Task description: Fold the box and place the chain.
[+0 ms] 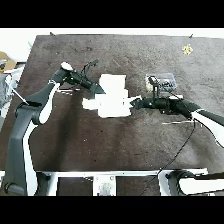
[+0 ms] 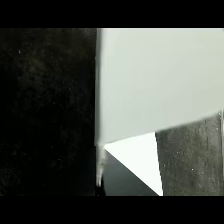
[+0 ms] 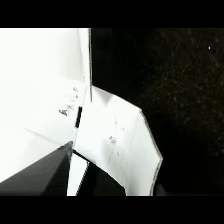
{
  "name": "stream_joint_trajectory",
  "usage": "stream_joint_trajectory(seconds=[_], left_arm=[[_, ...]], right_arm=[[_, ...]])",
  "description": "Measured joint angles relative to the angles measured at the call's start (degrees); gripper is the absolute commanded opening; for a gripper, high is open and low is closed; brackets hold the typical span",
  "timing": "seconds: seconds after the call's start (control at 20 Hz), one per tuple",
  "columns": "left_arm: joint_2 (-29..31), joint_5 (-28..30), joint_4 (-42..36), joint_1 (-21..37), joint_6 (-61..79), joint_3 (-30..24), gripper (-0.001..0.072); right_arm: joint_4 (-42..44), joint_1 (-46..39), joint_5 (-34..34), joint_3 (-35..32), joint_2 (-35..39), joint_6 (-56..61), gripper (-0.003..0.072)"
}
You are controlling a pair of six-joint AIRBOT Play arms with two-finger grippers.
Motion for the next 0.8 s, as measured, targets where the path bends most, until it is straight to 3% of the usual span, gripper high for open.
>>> stream_joint_trajectory(seconds=[0.45, 0.6, 0.8], left_arm=[[0.2, 0.3, -0.3, 0.0, 25.9, 0.0, 0.0008], [0.5, 0.7, -0.5, 0.3, 33.3, 0.0, 0.0006], [2.0, 2.3, -0.9, 1.6, 38.7, -0.7, 0.0004]], right_arm=[[1.0, -2.2, -0.4, 0.9, 7.1, -2.1, 0.0454], [1.4, -2.4, -0.4, 1.7, 7.9, -2.7, 0.0325], [1.6, -2.1, -0.5, 2.1, 8.2, -4.2, 0.0327]])
